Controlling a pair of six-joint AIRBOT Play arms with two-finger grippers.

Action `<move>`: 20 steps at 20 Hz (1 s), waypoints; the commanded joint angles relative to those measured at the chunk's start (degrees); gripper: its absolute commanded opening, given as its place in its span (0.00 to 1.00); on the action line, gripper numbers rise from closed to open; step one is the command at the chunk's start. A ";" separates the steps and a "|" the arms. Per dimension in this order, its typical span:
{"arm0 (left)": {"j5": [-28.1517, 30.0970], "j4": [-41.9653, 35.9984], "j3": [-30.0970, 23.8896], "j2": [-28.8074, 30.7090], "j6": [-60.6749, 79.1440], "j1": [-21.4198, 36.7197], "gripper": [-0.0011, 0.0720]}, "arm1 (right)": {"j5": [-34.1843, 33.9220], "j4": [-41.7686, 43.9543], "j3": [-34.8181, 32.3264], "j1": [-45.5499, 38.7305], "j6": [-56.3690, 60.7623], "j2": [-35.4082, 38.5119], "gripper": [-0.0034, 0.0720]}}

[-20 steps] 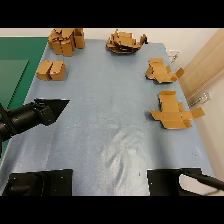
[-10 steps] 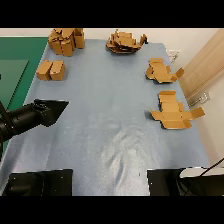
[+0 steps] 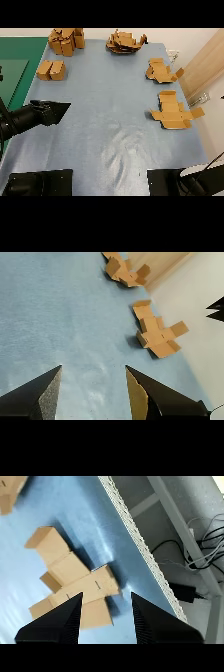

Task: Fold the box.

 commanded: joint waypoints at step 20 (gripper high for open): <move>-0.15 5.60 -0.02 -2.14 0.07 0.04 0.87 | 2.84 -8.90 -5.35 6.84 -16.61 -3.08 0.43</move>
